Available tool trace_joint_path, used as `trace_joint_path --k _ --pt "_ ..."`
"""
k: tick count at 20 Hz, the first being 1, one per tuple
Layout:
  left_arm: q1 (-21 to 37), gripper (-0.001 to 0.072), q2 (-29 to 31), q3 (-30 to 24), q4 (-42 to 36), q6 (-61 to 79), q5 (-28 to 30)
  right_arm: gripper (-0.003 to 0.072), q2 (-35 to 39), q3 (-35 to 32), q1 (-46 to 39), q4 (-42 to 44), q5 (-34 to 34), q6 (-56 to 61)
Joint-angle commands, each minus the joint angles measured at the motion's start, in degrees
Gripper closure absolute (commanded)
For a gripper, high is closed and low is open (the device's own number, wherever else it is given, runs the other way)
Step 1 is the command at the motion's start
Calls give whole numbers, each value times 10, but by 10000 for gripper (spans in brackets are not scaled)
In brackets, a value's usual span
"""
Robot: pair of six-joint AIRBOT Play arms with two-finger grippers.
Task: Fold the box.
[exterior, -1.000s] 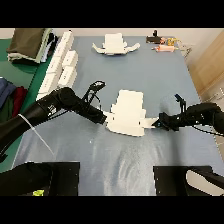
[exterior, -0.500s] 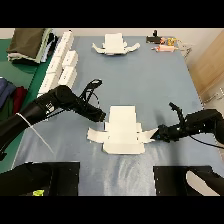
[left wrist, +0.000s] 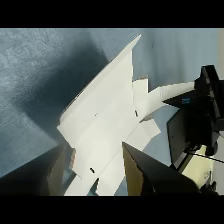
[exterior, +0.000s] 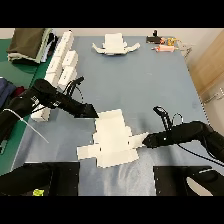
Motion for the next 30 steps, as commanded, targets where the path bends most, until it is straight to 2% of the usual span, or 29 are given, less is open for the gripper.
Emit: trace_joint_path --k 1,5,8,10,13,17,18,19,20,22,23,28,29,30 --pt "17 175 -1 -13 12 10 -6 684 5 -2 68 -69 46 89" --pt "17 175 -12 -37 34 21 1 684 5 -2 73 -73 47 98" --pt "16 176 -50 -41 27 39 2 684 5 -2 73 -73 48 98" --pt "16 185 -86 -40 -15 75 2 684 5 -2 73 -73 47 98" --pt "14 184 -136 -38 -126 166 -2 684 5 -2 73 -73 47 98" --pt "-17 185 -179 -21 -144 212 -29 684 5 -2 73 -73 47 98" --pt "-24 288 -184 -19 -143 222 -40 684 5 -2 73 -73 47 98" --pt "-25 480 -185 -19 -138 234 -51 684 5 -2 73 -73 47 98" --pt "-24 541 -185 -19 -132 240 -63 684 5 -2 73 -73 47 98" --pt "-20 560 -185 -19 -127 247 -84 684 5 -2 73 -73 47 98" --pt "-18 694 -185 -19 -124 256 -93 684 5 -2 73 -73 47 98" --pt "-19 695 -185 -18 -121 280 -89 678 5 -2 73 -74 47 98" --pt "-19 695 -185 -18 -121 280 -91 596 5 -1 73 -79 48 96" --pt "-20 695 -185 -17 -122 280 -97 451 5 1 73 -92 48 96"
